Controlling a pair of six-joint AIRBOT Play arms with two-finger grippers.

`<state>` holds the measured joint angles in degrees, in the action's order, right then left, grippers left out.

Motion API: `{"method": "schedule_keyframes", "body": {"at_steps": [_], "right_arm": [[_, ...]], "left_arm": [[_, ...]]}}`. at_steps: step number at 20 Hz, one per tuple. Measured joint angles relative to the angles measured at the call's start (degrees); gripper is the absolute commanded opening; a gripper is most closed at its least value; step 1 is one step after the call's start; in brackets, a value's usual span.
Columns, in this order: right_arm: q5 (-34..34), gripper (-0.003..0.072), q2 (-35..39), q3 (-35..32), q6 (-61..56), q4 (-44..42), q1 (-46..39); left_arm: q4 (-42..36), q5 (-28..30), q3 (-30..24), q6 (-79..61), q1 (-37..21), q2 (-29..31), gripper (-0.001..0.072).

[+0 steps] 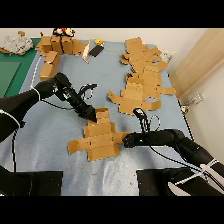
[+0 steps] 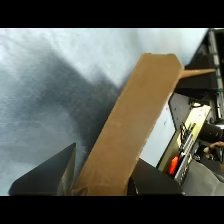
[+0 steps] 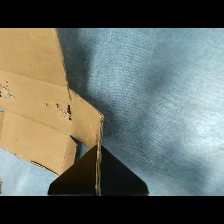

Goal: Fold the box.

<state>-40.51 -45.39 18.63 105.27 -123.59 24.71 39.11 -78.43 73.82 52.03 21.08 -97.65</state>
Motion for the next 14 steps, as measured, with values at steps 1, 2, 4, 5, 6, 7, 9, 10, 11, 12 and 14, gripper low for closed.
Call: {"method": "schedule_keyframes", "body": {"at_steps": [1, 2, 4, 5, 6, 7, 9, 10, 11, 12, 14], "right_arm": [[-0.02, 0.0003, 0.0, 0.0, 0.0, 0.0, 0.0], [0.0, 0.0003, 0.0, 0.0, -0.02, 0.0, 0.0], [-0.02, 0.0003, 0.0, 0.0, -0.02, 0.0, 0.02], [-0.02, 0.0003, 0.0, 0.0, -0.02, 0.0, 0.02], [-0.02, 0.0003, 0.0, 0.0, -0.02, 0.02, 0.0], [-0.02, 0.0003, -0.02, 0.0, -0.02, 0.02, 0.02], [-0.02, 0.0003, -0.02, 0.0, -0.02, 0.02, 0.02], [-0.02, 0.0003, 0.0, 0.0, -0.02, 0.02, 0.02], [-0.02, 0.0004, 0.0, 0.0, -0.02, 0.02, 0.0], [-0.02, 0.0003, 0.0, 0.0, -0.04, 0.02, 0.02], [-0.02, 0.0003, 0.0, 0.0, -0.04, 0.17, 0.0]], "left_arm": [[-0.13, -0.5, 0.0, -0.2, 0.0, -0.02, 0.0352], [-0.33, -0.79, 0.0, -0.31, 0.0, -0.11, 0.0352], [-0.44, -1.68, 0.0, -0.59, 0.0, -0.13, 0.0351], [-0.44, -1.9, 0.0, -0.74, 0.0, -0.17, 0.0351], [-0.46, -2.01, 0.0, -0.87, 0.0, -0.2, 0.0351], [-0.66, -2.21, 0.0, -1.07, 0.0, -0.2, 0.0351], [-0.79, -2.34, 0.0, -1.4, 0.0, -0.2, 0.035], [-0.81, -2.36, 0.0, -1.57, 0.0, -0.2, 0.0349], [-0.85, -2.34, 0.0, -1.79, 0.0, -0.2, 0.0267], [-1.03, -2.29, 0.0, -2.05, 0.0, -0.2, 0.0133], [-1.46, -2.03, 0.0, -2.69, -0.13, -0.2, 0.0114]]}}
